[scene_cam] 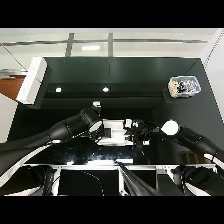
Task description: Fold the box and place the chain.
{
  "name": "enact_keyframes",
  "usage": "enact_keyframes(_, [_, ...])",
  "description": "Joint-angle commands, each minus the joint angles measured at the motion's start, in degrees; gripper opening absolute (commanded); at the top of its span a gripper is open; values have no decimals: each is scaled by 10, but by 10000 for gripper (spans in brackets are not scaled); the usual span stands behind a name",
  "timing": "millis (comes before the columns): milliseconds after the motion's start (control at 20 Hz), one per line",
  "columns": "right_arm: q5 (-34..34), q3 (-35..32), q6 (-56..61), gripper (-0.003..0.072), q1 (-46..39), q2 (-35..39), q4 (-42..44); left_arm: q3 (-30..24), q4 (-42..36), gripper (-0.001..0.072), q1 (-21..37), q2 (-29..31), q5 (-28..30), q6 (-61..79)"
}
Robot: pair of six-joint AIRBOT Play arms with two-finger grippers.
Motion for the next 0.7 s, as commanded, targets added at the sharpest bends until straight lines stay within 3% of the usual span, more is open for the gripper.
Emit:
enact_keyframes(0, [-5, 0, 0, 177, 0, -13, 54, 0, 0, 27, 0, 0, 2, 0])
enact_keyframes(500, [1, 0, 0, 178, 0, -13, 25, 0, 0, 27, 0, 0, 4, 0])
enact_keyframes(550, [1, 0, 0, 197, 0, -13, 26, 0, 0, 27, 0, 0, 4, 0])
enact_keyframes(650, [0, 0, 0, 328, 0, -13, 28, 0, 0, 27, 0, 0, 4, 0])
